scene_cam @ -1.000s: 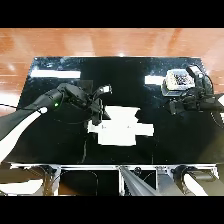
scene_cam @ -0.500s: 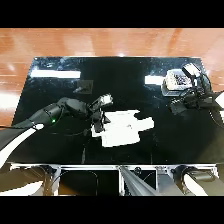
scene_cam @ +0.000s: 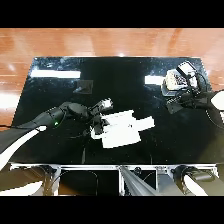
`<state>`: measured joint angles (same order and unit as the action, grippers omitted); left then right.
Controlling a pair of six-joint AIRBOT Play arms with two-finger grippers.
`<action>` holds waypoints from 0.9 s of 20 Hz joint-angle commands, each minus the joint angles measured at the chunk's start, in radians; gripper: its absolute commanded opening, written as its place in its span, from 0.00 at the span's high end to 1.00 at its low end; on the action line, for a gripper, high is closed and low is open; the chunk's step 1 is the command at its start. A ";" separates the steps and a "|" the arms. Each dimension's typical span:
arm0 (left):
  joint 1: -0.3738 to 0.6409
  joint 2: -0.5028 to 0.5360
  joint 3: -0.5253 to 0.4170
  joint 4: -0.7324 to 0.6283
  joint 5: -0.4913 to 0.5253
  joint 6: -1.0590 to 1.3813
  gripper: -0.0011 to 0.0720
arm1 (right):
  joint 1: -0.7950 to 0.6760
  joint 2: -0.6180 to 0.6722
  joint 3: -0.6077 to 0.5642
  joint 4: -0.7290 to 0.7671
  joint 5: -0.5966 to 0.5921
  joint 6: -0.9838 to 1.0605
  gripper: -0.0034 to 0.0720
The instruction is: Fold the box and place the chain.
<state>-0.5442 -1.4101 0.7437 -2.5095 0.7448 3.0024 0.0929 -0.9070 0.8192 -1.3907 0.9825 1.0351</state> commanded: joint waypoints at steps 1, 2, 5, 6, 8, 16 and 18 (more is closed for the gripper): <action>-0.001 0.000 0.002 0.007 0.014 -0.001 0.96 | 0.001 0.000 0.000 -0.002 0.009 0.000 0.01; -0.002 0.000 0.005 0.009 0.015 -0.001 0.96 | 0.001 0.000 0.001 0.001 0.011 0.000 0.01; -0.016 0.002 0.030 0.136 0.062 -0.001 0.96 | 0.001 0.000 0.001 0.010 0.020 0.005 0.01; -0.033 0.005 0.040 0.217 0.073 -0.001 0.96 | 0.001 0.000 0.000 0.008 0.034 0.005 0.01; -0.070 0.019 0.048 0.316 0.096 -0.001 0.96 | 0.001 0.000 0.000 0.001 0.044 -0.002 0.01; -0.102 0.032 0.065 0.310 0.048 -0.001 0.96 | 0.001 0.000 -0.010 0.013 0.059 -0.277 0.01; -0.102 0.031 0.092 0.311 0.029 -0.001 0.96 | 0.001 -0.002 -0.039 0.013 0.064 -0.375 0.01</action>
<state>-0.6441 -1.3796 0.8101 -2.2009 0.8104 3.0020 0.0929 -0.9077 0.8028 -1.3819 1.0340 0.7998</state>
